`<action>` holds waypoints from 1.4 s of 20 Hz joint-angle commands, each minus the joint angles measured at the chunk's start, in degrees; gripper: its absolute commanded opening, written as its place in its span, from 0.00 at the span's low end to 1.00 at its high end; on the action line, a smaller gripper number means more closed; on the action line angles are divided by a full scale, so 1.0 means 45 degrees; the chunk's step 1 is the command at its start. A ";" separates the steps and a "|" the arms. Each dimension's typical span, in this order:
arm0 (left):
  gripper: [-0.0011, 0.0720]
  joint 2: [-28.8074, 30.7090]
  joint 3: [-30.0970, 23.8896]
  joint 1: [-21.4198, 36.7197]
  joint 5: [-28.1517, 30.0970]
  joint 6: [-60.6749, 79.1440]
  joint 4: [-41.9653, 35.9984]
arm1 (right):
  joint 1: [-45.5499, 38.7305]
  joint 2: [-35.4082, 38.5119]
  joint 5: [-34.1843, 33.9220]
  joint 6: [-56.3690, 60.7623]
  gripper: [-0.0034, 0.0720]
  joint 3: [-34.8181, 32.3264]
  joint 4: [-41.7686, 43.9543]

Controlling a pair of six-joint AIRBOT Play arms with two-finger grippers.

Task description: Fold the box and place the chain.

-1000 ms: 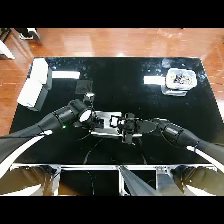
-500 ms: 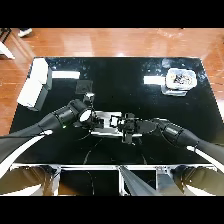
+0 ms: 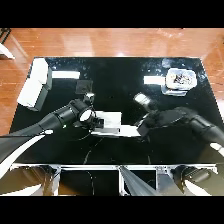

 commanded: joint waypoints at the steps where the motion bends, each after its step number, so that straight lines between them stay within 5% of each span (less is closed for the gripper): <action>1: 0.05 0.0005 -0.0010 0.0005 -0.0126 0.0005 0.0005 | -0.3594 0.1180 -0.3483 0.4177 0.08 0.0005 -0.0219; 4: 0.05 0.0005 -0.0010 0.0005 -0.0126 0.0005 0.0005 | -0.6241 0.1258 -0.5178 0.5731 0.08 -0.0180 0.0087; 6: 0.05 0.0005 -0.0010 0.0005 -0.0126 0.0005 0.0005 | -0.6640 0.1248 -0.4745 0.6392 0.08 -0.0957 0.0520; 11: 0.05 0.0005 -0.0010 0.0005 -0.0117 0.0010 0.0005 | -0.5251 0.0291 -0.2370 0.6135 0.08 -0.3444 0.3016; 16: 0.05 0.0005 -0.0010 0.0005 -0.0121 0.0005 0.0005 | -0.3492 -0.1394 -0.0850 0.5367 0.08 -0.3356 0.5629; 22: 0.05 -0.0015 -0.0010 0.0005 -0.0063 0.0005 0.0005 | -0.1715 -0.2132 -0.0199 0.5450 0.08 -0.2263 0.6305; 24: 0.05 -0.0019 -0.0010 0.0005 -0.0068 0.0005 0.0005 | -0.1418 -0.2171 -0.0136 0.5450 0.53 -0.1817 0.6305; 25: 0.05 -0.0019 -0.0010 0.0005 -0.0068 0.0005 0.0000 | -0.1404 -0.2171 -0.0199 0.5440 0.64 -0.1632 0.6290; 28: 0.05 -0.0019 -0.0010 -0.0005 -0.0083 0.0005 -0.0005 | -0.1404 -0.2171 -0.0801 0.5430 0.64 -0.1248 0.5906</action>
